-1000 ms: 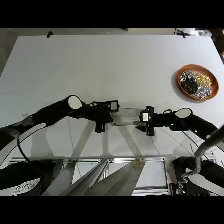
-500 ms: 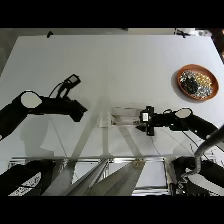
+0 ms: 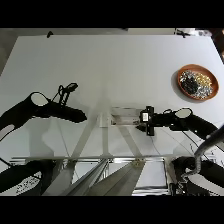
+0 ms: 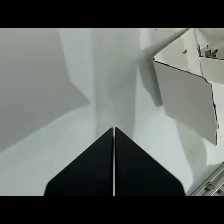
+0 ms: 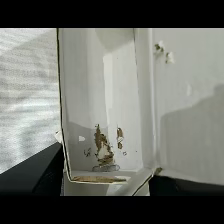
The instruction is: Fold the box and place the chain.
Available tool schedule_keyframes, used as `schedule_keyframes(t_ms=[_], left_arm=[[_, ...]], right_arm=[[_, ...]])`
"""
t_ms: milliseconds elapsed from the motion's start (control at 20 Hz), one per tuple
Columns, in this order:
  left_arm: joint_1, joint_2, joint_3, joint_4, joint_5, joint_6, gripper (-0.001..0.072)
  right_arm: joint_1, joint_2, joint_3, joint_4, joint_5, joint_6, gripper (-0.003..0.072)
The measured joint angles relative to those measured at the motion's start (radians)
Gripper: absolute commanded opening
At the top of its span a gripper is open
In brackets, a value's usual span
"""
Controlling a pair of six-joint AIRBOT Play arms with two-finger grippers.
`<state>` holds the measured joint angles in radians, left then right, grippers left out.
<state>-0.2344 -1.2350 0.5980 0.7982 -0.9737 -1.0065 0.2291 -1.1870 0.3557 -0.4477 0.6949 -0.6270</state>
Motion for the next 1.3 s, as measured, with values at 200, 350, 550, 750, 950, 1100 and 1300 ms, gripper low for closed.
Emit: schedule_keyframes(t_ms=[200,350,550,750,950,1100,1300], left_arm=[[-0.041,-0.085,0.008,-0.088,0.033,0.008,0.0003],[-0.072,-0.12,0.016,-0.127,0.059,0.012,0.0003],[-0.105,-0.153,0.021,-0.155,0.074,0.015,0.0003],[-0.138,-0.17,0.024,-0.204,0.09,0.036,0.0003],[-0.166,-0.175,0.025,-0.254,0.093,0.058,0.0005],[-0.183,-0.175,0.026,-0.31,0.094,0.091,0.0007],[-0.208,-0.173,0.035,-0.372,0.094,0.13,0.0014]], right_arm=[[0.0,0.0,0.0,0.0,0.0,0.0,0.0411],[0.0,0.0,0.0,0.0,0.0,0.0,0.0411],[0.0,0.0,0.0,0.0,0.0,0.0,0.0411],[0.0,0.0,0.0,0.0,0.0,0.0,0.0411],[0.0,0.0,0.0,0.0,0.0,0.0,0.0411],[0.0,0.0,0.0,0.0,0.0,0.0,0.0411],[0.0,0.0,0.0,0.0,0.0,0.0,0.0411]])
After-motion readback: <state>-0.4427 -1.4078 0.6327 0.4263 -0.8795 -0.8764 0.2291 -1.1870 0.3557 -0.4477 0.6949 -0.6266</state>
